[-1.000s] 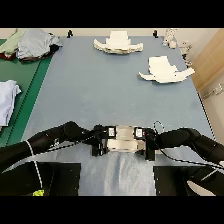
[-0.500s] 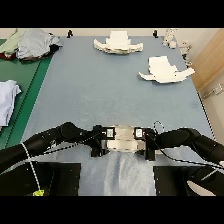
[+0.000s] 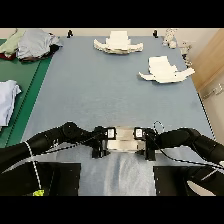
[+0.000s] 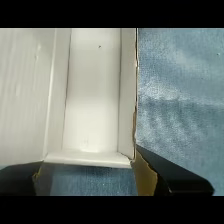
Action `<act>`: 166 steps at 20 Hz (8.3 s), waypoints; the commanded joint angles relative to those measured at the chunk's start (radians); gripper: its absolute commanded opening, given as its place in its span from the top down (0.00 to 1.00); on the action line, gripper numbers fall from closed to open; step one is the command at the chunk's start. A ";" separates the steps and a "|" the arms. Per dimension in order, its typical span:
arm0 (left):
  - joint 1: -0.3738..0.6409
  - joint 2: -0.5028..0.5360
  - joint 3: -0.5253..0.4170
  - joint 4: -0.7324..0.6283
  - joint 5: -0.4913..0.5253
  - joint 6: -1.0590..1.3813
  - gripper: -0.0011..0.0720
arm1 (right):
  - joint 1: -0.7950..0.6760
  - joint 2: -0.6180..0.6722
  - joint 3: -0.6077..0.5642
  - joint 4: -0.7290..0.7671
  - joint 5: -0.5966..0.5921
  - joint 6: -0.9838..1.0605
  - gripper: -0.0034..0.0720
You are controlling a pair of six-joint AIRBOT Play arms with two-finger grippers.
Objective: Fold the box.
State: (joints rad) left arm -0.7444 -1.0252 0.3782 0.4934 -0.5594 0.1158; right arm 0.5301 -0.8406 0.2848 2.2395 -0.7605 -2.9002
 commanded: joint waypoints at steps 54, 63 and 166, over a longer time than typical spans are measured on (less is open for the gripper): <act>-0.016 -0.040 -0.002 -0.026 0.010 0.007 0.27 | 0.000 0.096 0.198 -0.414 -0.407 0.574 0.02; -0.016 -0.040 -0.002 -0.026 0.010 0.007 0.27 | 0.002 0.232 0.248 -0.013 -0.484 1.129 0.68; -0.016 -0.040 -0.002 -0.026 0.010 0.007 0.27 | -0.622 0.036 0.200 -0.351 -0.529 1.362 0.95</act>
State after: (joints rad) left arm -0.7609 -1.0664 0.3756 0.4667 -0.5503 0.1230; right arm 0.0982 -0.7959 0.5129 1.6547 -1.3117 -1.4281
